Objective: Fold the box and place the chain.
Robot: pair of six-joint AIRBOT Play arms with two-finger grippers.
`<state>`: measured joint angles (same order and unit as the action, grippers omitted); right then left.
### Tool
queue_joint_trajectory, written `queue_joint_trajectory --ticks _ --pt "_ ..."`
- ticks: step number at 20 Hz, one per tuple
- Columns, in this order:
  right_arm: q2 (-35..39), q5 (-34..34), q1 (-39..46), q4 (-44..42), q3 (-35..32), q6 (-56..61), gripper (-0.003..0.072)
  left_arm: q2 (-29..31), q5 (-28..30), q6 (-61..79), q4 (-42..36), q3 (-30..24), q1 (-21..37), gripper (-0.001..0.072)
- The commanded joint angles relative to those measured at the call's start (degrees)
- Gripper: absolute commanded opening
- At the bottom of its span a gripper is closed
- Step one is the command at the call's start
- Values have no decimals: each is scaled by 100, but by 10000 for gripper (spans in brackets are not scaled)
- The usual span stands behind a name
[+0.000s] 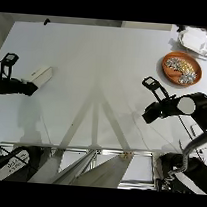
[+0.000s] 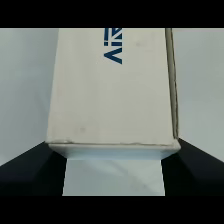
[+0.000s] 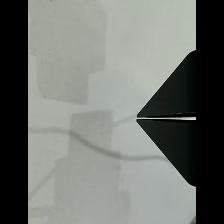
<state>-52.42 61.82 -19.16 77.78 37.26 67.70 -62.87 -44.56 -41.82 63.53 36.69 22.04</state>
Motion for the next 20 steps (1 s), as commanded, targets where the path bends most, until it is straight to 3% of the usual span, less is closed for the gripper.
queue_joint_trajectory --ticks 1,4,5,7,8,10,11,12,14,17,20 --pt "4 -15 0 0 4 111 12 -63 -59 -236 334 -264 426 6" --pt "4 -33 0 2 4 592 14 -63 -133 -238 557 -365 424 27" --pt "4 -33 0 2 4 638 15 -63 -188 -236 555 -365 424 98" --pt "4 -39 0 4 4 693 15 -61 -264 -238 553 -365 420 421" --pt "4 -39 0 4 4 693 15 -55 -284 -240 553 -365 420 478" --pt "4 -52 0 4 4 693 16 -37 -348 -240 551 -365 417 521" --pt "4 -70 0 2 4 697 41 -28 -378 -243 540 -365 415 577" --pt "4 -111 0 2 4 728 118 -13 -378 -295 529 -365 415 686" --pt "4 -168 0 2 4 750 202 42 -380 -363 533 -365 415 698" --pt "4 -168 0 2 4 752 203 238 -334 -343 581 -365 415 699" --pt "4 -170 0 0 4 750 300 614 -197 -345 542 -365 345 697"
